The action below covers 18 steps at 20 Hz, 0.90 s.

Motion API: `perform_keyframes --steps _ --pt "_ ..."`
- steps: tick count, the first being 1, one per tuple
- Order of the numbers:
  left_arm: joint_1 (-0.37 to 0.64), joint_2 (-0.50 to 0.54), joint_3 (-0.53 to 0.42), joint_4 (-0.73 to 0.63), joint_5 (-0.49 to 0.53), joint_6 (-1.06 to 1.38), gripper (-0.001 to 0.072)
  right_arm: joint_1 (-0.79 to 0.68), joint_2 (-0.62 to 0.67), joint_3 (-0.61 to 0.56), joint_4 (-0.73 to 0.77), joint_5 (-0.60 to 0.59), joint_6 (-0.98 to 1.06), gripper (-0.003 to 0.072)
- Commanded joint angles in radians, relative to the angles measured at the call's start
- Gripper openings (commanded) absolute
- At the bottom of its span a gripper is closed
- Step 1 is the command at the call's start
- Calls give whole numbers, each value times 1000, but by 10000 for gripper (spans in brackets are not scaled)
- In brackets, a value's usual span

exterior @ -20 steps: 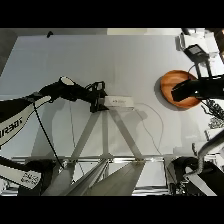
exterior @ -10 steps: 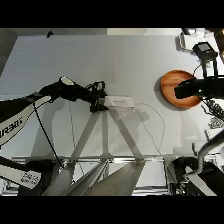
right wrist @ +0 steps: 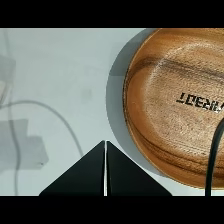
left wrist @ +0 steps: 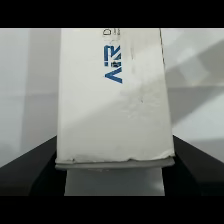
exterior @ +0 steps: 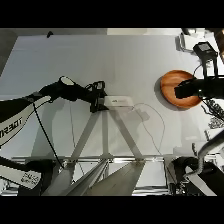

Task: Fold the box and place the chain.

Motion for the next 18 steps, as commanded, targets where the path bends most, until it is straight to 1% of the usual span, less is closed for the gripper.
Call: perform_keyframes --steps 1,3,5,7,9,11,12,13,15,16,18 --pt "1 66 0 48 -69 -194 8 0 1 0 0 0 0 9" --pt "1 166 0 183 -119 -336 7 -1 1 0 0 0 0 9" --pt "1 283 0 352 -158 -494 7 0 1 0 0 0 0 9" --pt "1 411 0 561 -193 -678 7 -1 1 0 0 0 0 9" --pt "1 532 0 816 -213 -841 10 0 1 0 0 0 0 9" --pt "10 620 0 1050 -211 -992 11 -1 1 0 0 0 0 9" --pt "29 651 0 1116 -206 -1041 10 0 1 0 0 0 0 9" --pt "64 678 0 1157 -184 -1073 6 0 1 0 0 0 0 9" --pt "165 706 0 1135 -93 -1151 5 -1 1 0 0 0 0 9" --pt "232 712 0 1082 -31 -1207 4 0 1 0 0 -1 0 9" --pt "367 711 -11 885 99 -1264 3 -1 1 0 0 -1 0 9"
